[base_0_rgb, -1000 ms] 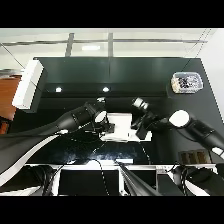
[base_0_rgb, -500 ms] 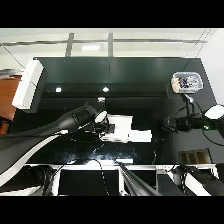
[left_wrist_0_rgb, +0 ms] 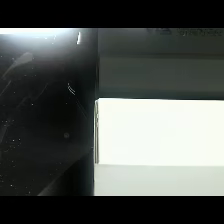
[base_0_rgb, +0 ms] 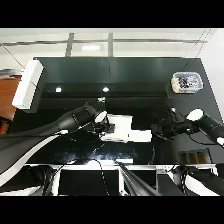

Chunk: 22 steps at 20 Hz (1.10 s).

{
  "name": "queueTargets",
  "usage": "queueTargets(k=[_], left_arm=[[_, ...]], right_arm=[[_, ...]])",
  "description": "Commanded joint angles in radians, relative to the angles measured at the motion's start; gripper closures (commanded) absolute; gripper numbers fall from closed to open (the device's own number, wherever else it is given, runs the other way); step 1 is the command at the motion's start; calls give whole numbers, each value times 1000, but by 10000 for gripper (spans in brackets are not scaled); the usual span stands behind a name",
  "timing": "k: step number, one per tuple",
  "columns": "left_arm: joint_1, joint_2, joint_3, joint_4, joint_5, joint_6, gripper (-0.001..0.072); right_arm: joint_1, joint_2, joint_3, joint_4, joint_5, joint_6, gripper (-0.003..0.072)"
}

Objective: Fold the box and place the chain.

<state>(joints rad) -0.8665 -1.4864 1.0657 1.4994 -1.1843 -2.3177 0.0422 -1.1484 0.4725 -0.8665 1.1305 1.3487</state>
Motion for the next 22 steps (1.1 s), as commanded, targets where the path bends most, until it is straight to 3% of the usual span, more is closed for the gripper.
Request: queueTargets(k=[1, 2, 3, 6, 7, 13, 14, 16, 22], left_arm=[[0, 0, 0, 0, 1, 0, 683], [0, 0, 0, 0, 1, 0, 683], [0, 0, 0, 0, 0, 0, 683], [0, 0, 0, 0, 0, 0, 683], [0, 0, 0, 0, 0, 0, 683], [0, 0, 0, 0, -2, 0, 683], [0, 0, 0, 0, -3, 0, 683], [0, 0, 0, -1, -3, 0, 683], [0, 0, 0, -1, -6, 0, 683]], right_arm=[[82, -23, 1, 179, -26, -90, 493], [87, -23, 8, 222, 2, -126, 234], [87, -22, 21, 241, 36, -157, 178], [87, -22, 70, 252, 138, -180, 169], [89, -22, 78, 264, 159, -180, -2], [174, -22, 98, 332, 116, -151, -11], [198, -22, 102, 339, 86, -131, 76], [243, -22, 113, 337, 30, -93, 93], [369, -22, 164, 216, -70, 58, 94]])
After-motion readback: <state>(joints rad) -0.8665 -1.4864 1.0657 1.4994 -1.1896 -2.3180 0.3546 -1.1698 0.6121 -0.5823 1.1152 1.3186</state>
